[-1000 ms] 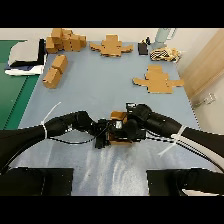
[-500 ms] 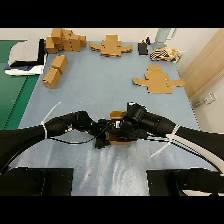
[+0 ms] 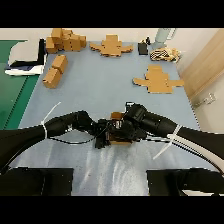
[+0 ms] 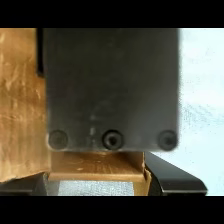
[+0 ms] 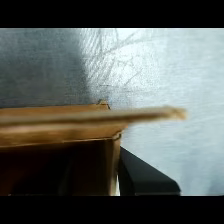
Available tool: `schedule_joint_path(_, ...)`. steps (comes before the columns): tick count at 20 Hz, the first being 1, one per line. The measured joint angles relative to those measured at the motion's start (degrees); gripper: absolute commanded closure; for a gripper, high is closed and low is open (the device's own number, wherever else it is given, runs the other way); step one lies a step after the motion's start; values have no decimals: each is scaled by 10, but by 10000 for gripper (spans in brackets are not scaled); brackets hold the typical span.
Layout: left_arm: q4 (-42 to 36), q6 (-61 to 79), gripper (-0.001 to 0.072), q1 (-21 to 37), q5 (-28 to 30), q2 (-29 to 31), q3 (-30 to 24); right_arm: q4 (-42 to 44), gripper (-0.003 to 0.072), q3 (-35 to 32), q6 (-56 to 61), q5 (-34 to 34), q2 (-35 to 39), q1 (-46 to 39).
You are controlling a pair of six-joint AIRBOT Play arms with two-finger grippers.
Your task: Fold the box.
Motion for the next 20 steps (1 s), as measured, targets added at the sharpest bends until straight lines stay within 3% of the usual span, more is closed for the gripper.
schedule_joint_path(18, 0, -1, 186, 0, 0, 0, 0, -5, 324, 0, -11, -36, 70, -1)
schedule_joint_path(20, 0, -1, 186, 0, 0, 0, 0, -5, 354, 0, -13, -37, 73, -1)
